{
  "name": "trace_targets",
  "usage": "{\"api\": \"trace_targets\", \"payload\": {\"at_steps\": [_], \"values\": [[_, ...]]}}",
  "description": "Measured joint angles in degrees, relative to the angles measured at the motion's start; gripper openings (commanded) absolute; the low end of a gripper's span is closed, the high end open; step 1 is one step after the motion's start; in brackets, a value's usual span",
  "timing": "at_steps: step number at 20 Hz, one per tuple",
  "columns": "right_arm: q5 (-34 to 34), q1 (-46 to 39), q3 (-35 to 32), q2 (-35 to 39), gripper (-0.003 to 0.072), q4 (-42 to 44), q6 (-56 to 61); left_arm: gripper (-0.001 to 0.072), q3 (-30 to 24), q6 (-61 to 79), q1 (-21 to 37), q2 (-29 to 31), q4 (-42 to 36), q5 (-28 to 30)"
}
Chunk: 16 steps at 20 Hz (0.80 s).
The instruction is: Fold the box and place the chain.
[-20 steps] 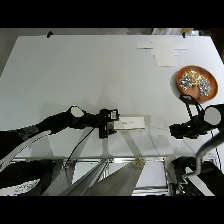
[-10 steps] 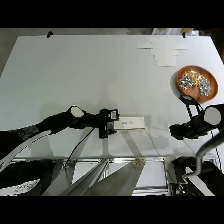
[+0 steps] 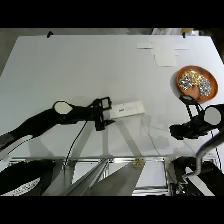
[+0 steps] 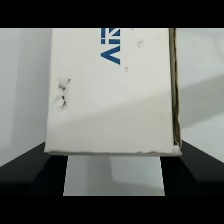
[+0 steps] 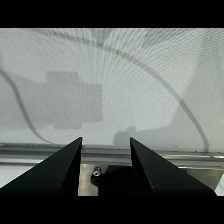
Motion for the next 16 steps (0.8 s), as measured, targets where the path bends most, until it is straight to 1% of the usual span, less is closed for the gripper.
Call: {"api": "trace_targets", "payload": {"at_steps": [3, 5, 8, 10, 12, 14, 16], "values": [[-0.02, 0.00, 0.00, 0.00, 0.0337, 0.02, 0.00, 0.0207, 0.00, -9.66, 4.81, 8.39, 6.27, -0.42], [-0.02, 0.00, 0.00, 0.00, 0.0337, 0.02, 0.00, 0.0207, 0.00, -19.82, 9.18, 13.77, 14.21, -1.07], [0.00, 0.00, 0.00, 0.00, 0.0337, 0.02, 0.00, 0.0207, 0.00, -36.02, 16.44, 18.93, 27.45, -3.74], [-0.02, 0.00, -0.02, 0.00, 0.0337, 0.00, 0.00, 0.0210, -0.24, -45.64, 21.31, 20.22, 34.80, -5.66], [0.00, 0.00, -0.02, 0.00, 0.0337, 0.02, 0.00, 0.0211, -1.03, -53.05, 25.99, 20.24, 40.28, -6.88], [0.00, 0.00, -0.02, 0.00, 0.0337, 0.02, -0.02, 0.0210, -1.77, -57.92, 30.34, 18.93, 43.93, -8.63], [0.00, 0.00, -0.02, 0.00, 0.0337, 0.02, 0.00, 0.0210, -2.16, -60.81, 33.99, 16.83, 45.92, -9.84]]}}
